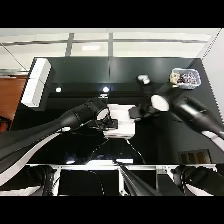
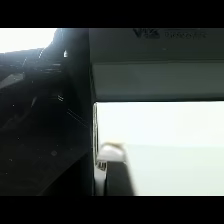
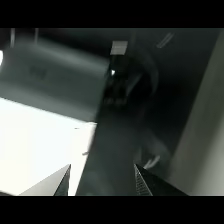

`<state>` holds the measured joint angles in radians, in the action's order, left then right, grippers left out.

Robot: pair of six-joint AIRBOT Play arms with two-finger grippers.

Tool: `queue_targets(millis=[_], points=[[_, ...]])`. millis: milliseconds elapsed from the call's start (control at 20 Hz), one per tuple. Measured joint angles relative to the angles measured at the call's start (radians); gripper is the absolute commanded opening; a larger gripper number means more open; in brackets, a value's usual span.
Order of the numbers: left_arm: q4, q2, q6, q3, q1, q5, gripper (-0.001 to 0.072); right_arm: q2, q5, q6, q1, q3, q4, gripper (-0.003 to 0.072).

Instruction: Fold the box and place the chain.

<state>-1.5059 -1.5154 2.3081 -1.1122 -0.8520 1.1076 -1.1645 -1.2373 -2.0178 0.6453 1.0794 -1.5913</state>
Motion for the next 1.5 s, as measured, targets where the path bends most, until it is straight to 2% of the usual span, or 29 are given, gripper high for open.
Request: queue_targets(millis=[200,300,350,400,600,750,900,1000,1200,1250,1350,1500], points=[[0.000,0.000,0.000,0.000,0.000,0.000,0.0026,0.096,-0.039,0.019,-0.087,0.010,-0.314,0.0447],[0.000,0.000,0.000,0.000,0.000,0.000,0.0026,0.113,-0.012,0.021,-0.175,0.000,-0.411,0.0447],[0.000,0.000,0.000,0.000,0.000,0.000,0.0026,0.118,0.023,0.020,-0.224,-0.010,-0.443,0.0489],[0.000,0.000,0.000,0.000,0.000,0.000,0.0026,0.121,0.063,0.004,-0.283,-0.026,-0.466,0.0706],[0.000,0.000,0.000,0.000,0.000,-0.002,0.0026,0.068,0.242,-0.056,-0.520,-0.087,-0.487,0.0705],[0.000,0.000,0.000,0.000,0.000,-0.005,0.0026,-0.047,0.320,-0.070,-0.684,-0.065,-0.363,0.0703],[0.000,0.000,0.000,0.000,0.000,-0.006,0.0026,-0.198,0.375,-0.040,-0.796,0.073,-0.180,0.0697],[0.000,0.000,0.000,0.000,0.000,-0.006,0.0026,-0.318,0.357,-0.026,-0.834,0.221,-0.117,0.0697],[0.000,0.000,0.000,0.000,0.000,-0.005,0.0026,-0.552,0.254,-0.035,-0.865,0.527,-0.063,0.0694],[0.000,0.000,0.000,0.000,0.000,-0.004,0.0026,-0.603,0.235,-0.050,-0.867,0.590,-0.054,0.0628],[0.000,0.000,0.000,0.000,0.000,0.000,0.0026,-0.689,0.205,-0.075,-0.873,0.686,-0.047,0.0627],[0.000,0.000,0.000,0.000,0.000,0.000,0.0026,-0.775,0.175,-0.092,-0.877,0.761,-0.040,0.0626]])
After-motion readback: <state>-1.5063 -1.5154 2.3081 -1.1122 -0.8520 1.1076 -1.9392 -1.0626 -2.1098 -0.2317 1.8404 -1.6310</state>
